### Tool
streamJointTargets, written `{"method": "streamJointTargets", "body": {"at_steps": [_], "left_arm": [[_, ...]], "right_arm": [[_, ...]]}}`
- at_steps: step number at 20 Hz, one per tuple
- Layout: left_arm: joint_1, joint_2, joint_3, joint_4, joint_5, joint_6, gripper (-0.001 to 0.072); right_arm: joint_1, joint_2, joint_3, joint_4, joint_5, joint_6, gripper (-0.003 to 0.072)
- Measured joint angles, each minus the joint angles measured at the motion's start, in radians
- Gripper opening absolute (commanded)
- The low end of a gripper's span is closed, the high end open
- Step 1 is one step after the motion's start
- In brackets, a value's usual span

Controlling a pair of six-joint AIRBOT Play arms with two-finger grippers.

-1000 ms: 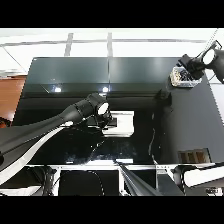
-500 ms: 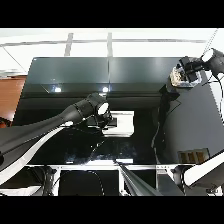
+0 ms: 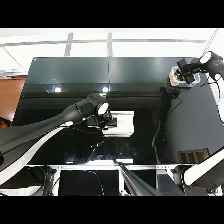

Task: Fold the box and place the chain.

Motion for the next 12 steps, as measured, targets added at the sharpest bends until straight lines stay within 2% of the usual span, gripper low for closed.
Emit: {"method": "streamJointTargets", "body": {"at_steps": [5, 12], "left_arm": [[0.0, 0.0, 0.0, 0.0, 0.0, 0.0, 0.0027], [0.0, 0.0, 0.0, 0.0, 0.0, 0.0, 0.0028]], "right_arm": [[-0.013, 0.108, 0.001, 0.016, 0.06, -0.282, 0.0015], [-0.017, 0.438, 0.001, 0.023, 0.138, -0.557, 0.0015]]}}
